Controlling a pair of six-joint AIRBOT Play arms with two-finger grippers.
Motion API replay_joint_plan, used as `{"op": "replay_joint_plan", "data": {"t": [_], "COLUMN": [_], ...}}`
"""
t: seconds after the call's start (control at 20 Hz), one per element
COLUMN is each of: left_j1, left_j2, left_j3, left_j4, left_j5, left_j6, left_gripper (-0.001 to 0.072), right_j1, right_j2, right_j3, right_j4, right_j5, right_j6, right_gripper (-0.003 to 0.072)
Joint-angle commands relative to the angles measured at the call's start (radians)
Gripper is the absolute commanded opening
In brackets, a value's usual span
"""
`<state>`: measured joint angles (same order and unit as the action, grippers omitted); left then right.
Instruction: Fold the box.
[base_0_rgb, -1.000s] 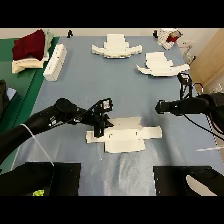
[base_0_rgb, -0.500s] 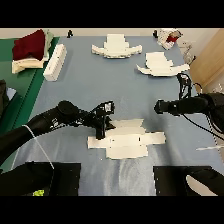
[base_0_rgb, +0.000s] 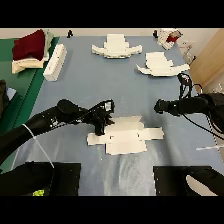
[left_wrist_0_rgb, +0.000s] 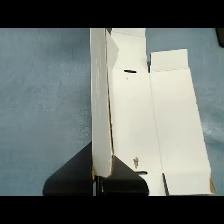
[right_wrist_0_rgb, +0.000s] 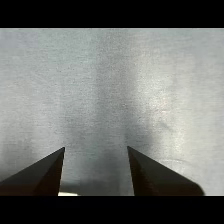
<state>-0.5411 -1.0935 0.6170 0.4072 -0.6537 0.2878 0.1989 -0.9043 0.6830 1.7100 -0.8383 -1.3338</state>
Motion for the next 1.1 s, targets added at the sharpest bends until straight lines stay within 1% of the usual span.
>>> {"op": "replay_joint_plan", "data": {"t": [0.0, 0.05, 0.1, 0.25, 0.4, 0.55, 0.65, 0.7, 0.85, 0.95, 1.0, 1.05], "left_j1": [-0.002, -0.002, -0.002, -0.006, -0.042, -0.077, -0.089, -0.089, -0.089, -0.081, -0.067, -0.043], "left_j2": [0.030, 0.047, 0.061, 0.069, 0.069, 0.068, 0.053, 0.041, 0.022, 0.026, 0.031, 0.033], "left_j3": [0.011, 0.012, 0.012, 0.007, -0.032, -0.084, -0.114, -0.124, -0.126, -0.105, -0.085, -0.058], "left_j4": [0.002, 0.000, 0.001, -0.001, -0.012, -0.083, -0.164, -0.201, -0.206, -0.192, -0.162, -0.102], "left_j5": [0.085, 0.106, 0.103, 0.067, 0.108, 0.146, 0.185, 0.184, 0.183, 0.173, 0.134, 0.065], "left_j6": [0.132, 0.147, 0.145, 0.138, 0.143, 0.183, 0.245, 0.269, 0.277, 0.249, 0.190, 0.113], "left_gripper": [0.0012, 0.0011, 0.0012, 0.0009, 0.0007, 0.0006, 0.0007, 0.0007, 0.0009, 0.0009, 0.0009, 0.0009], "right_j1": [0.000, 0.000, 0.000, 0.000, 0.000, 0.000, 0.000, 0.000, 0.000, 0.000, 0.000, 0.000], "right_j2": [-0.001, -0.001, -0.001, -0.011, -0.024, -0.025, -0.025, -0.025, -0.025, -0.025, -0.025, -0.025], "right_j3": [0.001, 0.001, 0.001, 0.001, 0.001, 0.001, 0.001, 0.001, 0.001, 0.001, 0.001, 0.001], "right_j4": [0.001, 0.000, 0.000, 0.001, 0.002, 0.008, 0.009, 0.013, 0.019, 0.023, 0.027, 0.027], "right_j5": [0.000, 0.001, 0.003, 0.019, 0.031, 0.032, 0.035, 0.037, 0.037, 0.037, 0.037, 0.036], "right_j6": [0.010, 0.017, 0.018, 0.028, 0.044, 0.044, 0.043, 0.044, 0.044, 0.043, 0.043, 0.043], "right_gripper": [0.0591, 0.0590, 0.0591, 0.0591, 0.0591, 0.0591, 0.0590, 0.0590, 0.0591, 0.0590, 0.0591, 0.0591]}}
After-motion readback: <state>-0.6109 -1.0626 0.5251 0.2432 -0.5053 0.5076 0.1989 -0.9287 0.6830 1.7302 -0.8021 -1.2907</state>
